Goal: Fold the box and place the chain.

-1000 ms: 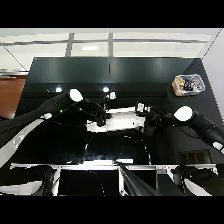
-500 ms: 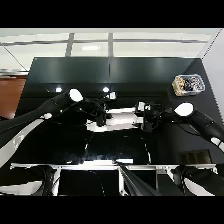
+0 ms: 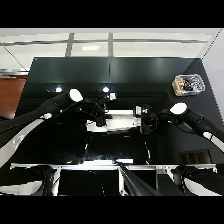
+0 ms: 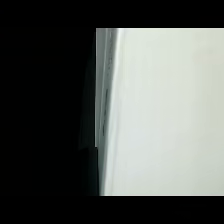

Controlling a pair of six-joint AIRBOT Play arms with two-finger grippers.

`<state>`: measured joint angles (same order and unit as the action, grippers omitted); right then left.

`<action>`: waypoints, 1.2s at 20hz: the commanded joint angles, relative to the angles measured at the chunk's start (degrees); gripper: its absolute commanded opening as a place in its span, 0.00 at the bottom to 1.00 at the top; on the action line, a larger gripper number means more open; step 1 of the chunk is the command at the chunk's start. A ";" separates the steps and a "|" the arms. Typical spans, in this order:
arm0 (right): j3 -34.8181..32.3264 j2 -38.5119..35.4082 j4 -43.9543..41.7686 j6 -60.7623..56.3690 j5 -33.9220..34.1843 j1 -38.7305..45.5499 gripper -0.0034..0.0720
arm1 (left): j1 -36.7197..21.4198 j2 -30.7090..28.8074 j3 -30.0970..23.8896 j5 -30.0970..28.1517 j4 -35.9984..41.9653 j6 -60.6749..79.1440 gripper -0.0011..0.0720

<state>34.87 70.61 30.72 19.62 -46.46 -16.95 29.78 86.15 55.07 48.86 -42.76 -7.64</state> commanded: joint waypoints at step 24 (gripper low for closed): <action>-0.02 5.03 2.95 -0.28 3.54 0.76 0.71 | 0.00 0.00 0.04 -0.39 0.00 1.49 0.06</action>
